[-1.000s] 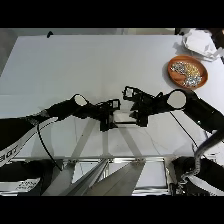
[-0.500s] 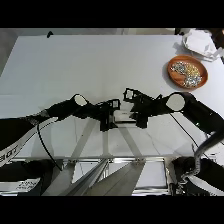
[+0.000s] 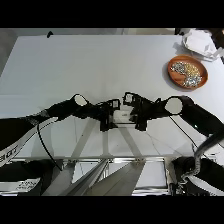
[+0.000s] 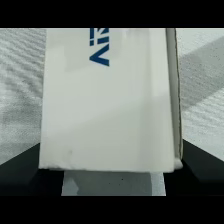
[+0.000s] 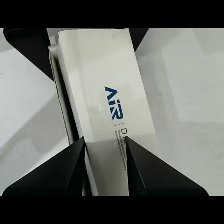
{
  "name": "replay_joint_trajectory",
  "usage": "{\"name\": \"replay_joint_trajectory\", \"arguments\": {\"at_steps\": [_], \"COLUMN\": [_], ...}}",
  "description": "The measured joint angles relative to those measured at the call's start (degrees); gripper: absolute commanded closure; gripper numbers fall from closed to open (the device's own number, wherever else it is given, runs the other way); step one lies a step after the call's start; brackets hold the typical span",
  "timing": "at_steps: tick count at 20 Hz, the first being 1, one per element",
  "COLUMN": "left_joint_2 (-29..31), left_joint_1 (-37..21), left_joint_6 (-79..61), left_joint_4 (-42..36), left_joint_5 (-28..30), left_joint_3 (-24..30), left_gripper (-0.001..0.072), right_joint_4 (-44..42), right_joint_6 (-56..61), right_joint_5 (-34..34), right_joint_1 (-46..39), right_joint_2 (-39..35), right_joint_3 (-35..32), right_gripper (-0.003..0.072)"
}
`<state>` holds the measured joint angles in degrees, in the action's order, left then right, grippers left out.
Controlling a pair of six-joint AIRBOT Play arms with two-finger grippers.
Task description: Fold the box and place the chain.
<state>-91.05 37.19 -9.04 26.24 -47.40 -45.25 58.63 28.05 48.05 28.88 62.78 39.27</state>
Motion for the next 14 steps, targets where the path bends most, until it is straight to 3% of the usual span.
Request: {"name": "replay_joint_trajectory", "arguments": {"at_steps": [5,9,11,14], "left_joint_2": [0.0,0.0,0.0,0.0], "left_joint_1": [0.0,0.0,0.0,0.0], "left_joint_6": [-0.2,-0.2,-0.1,0.0], "left_joint_4": [0.1,0.1,0.1,-0.1], "left_joint_5": [0.0,0.0,0.0,0.0], "left_joint_3": [0.0,0.0,0.0,0.0], "left_gripper": [0.0300,0.0300,0.0300,0.0300], "right_joint_4": [-0.2,-0.4,-0.4,0.1], "right_joint_6": [-0.1,0.0,0.0,0.0], "right_joint_5": [1.6,2.6,3.1,3.0], "right_joint_1": [0.3,0.4,0.4,0.4], "right_joint_2": [0.0,0.0,-0.1,-1.2], "right_joint_3": [-0.3,-0.3,-0.3,-0.4], "right_gripper": [0.0384,0.0381,0.0324,0.0320]}}
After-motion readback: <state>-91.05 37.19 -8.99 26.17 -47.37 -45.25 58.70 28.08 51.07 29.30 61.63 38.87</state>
